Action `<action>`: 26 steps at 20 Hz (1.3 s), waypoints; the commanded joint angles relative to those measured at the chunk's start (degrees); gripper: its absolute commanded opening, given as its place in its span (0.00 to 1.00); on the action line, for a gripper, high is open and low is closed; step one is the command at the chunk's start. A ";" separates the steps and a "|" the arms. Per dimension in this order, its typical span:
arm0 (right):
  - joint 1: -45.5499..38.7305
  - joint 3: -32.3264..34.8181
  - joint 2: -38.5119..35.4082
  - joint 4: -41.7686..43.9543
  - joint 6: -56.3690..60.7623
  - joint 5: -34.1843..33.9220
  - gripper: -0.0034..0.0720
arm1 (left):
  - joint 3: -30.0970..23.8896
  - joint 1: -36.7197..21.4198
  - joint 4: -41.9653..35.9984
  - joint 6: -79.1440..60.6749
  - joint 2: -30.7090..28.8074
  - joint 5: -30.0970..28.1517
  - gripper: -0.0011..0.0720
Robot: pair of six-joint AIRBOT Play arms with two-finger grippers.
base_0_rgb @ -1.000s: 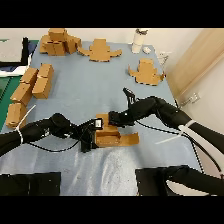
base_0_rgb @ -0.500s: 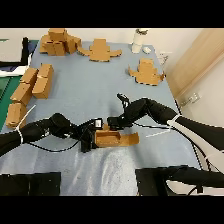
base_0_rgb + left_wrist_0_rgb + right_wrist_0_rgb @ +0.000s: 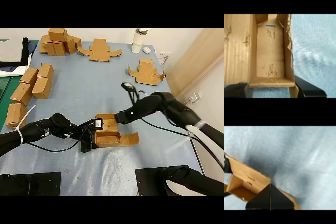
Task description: Fold the box.
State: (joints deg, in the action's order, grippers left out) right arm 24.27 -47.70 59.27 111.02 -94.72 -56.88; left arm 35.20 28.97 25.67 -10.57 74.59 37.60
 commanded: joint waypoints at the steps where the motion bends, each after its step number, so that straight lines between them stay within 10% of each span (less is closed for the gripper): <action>1: -0.31 1.64 -10.10 -7.30 -7.28 -8.22 0.05 | 0.04 -0.02 0.02 -0.02 -0.04 0.00 0.73; 3: -0.22 4.92 -13.11 -3.06 -21.66 -15.89 0.06 | 0.04 -0.02 0.00 -0.02 -0.04 0.02 0.73; 5: -0.20 8.41 -13.11 -2.71 -25.55 -19.52 0.61 | 0.04 -0.02 0.02 0.00 -0.04 0.00 0.73; 7: -0.20 11.96 -12.31 -2.80 -32.26 -17.97 0.74 | 0.04 -0.02 0.00 -0.02 -0.04 0.02 0.73; 17: 4.46 14.16 -4.33 -0.04 -55.19 3.28 0.72 | 0.04 -0.02 0.02 -0.02 -0.04 0.00 0.73; 22: 5.29 14.23 -2.91 2.27 -59.52 6.75 0.29 | 0.04 -0.02 0.02 -0.02 -0.04 0.00 0.73; 26: 5.49 14.23 -1.75 3.04 -61.31 6.99 0.24 | 0.04 -0.02 0.02 -0.02 -0.04 0.00 0.73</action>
State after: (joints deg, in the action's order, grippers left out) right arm 29.54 -33.50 56.69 112.75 -153.71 -50.94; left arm 35.22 28.97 25.67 -10.57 74.59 37.63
